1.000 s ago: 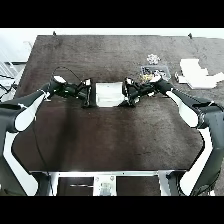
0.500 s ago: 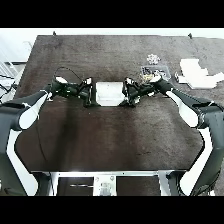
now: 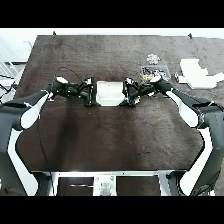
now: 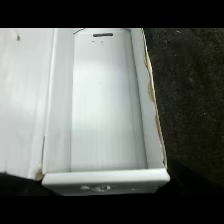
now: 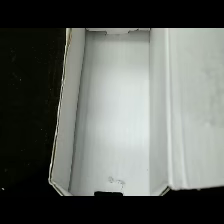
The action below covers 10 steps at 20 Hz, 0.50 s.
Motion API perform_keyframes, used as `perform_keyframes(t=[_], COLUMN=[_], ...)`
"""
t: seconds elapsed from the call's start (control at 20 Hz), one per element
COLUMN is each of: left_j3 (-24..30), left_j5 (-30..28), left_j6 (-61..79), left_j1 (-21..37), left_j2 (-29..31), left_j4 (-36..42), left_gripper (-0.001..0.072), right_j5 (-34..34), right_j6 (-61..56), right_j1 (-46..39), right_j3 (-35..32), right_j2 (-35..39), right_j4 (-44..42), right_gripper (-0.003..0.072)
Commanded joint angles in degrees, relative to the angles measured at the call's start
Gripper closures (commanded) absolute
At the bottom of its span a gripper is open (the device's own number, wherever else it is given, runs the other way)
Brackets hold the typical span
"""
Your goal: Fold the box and place the chain.
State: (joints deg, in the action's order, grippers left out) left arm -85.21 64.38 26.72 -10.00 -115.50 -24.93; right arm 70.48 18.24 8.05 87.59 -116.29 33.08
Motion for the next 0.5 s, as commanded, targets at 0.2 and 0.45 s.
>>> perform_keyframes(t=[0.2,0.45], left_j3=[-0.09,-0.09], left_j5=[0.09,0.09], left_j6=[0.48,0.24], left_j1=[-0.13,-0.15], left_j2=[-0.04,-0.04], left_j4=[-0.20,-0.07], left_gripper=[0.0015,0.0015], right_j5=[0.07,0.07], right_j6=[0.00,0.00], right_j1=[0.04,0.04], right_j3=[0.02,0.02], right_j2=[0.04,0.04], right_j4=[0.00,0.00], right_gripper=[0.0110,0.0110])
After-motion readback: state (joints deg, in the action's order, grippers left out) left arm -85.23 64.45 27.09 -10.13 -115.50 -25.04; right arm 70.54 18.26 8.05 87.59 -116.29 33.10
